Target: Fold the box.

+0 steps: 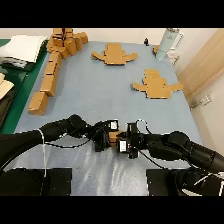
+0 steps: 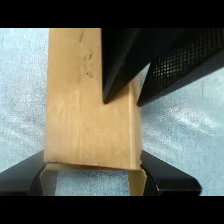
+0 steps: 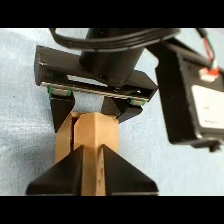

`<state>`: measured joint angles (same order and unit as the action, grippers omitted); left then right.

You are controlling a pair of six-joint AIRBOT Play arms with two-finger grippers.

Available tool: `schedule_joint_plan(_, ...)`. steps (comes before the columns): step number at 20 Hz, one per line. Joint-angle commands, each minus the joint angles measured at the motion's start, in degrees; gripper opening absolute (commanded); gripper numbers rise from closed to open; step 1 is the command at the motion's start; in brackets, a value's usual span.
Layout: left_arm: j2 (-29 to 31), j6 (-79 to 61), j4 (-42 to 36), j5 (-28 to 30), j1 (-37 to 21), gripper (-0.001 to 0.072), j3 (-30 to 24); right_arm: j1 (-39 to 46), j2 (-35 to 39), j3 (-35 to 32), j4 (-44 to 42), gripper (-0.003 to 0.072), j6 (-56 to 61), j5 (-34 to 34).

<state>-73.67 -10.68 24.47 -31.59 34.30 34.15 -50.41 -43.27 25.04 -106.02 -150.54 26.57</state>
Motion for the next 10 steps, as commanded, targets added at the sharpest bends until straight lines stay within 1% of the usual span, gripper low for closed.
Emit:
schedule_joint_plan(1,0.0,0.0,0.0,0.1,0.0,0.0482,0.0,0.0,0.2,0.0,0.4,0.0153,0.0,0.0)
schedule_joint_plan(2,0.0,0.0,0.0,0.1,0.0,0.0482,0.0,0.0,0.2,0.0,0.4,0.0153,0.0,0.0)
schedule_joint_plan(4,0.0,0.0,0.0,0.1,0.0,0.0482,0.0,0.0,0.2,0.0,0.4,0.0078,0.0,0.0)
schedule_joint_plan(10,0.0,0.0,0.0,0.1,0.0,0.0482,0.0,0.0,0.0,0.0,0.3,0.0078,0.0,0.1)
